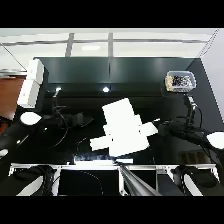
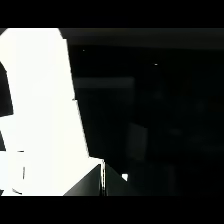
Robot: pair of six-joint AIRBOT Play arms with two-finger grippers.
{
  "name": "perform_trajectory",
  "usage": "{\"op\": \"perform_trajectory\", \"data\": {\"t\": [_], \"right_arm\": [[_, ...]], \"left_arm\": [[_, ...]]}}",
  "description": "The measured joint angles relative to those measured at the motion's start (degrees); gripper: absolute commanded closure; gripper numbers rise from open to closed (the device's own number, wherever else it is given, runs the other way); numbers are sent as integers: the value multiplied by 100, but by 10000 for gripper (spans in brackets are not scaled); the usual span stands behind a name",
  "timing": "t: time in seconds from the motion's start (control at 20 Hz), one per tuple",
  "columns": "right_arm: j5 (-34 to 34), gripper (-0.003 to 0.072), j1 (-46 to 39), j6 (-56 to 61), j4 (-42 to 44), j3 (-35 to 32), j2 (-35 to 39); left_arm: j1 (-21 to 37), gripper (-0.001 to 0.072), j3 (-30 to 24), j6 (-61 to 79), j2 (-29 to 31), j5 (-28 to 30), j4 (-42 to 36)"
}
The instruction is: Fold the box and place the chain.
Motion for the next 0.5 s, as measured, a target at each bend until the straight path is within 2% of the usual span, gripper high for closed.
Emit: {"op": "perform_trajectory", "data": {"t": [0.15,0.5], "right_arm": [[-92,675,151,28,7,-31,55],[-142,675,236,63,7,-44,83]], "left_arm": [[-181,10,249,901,-909,-444,-828],[-850,10,973,2194,-2540,-1084,-1825]]}}
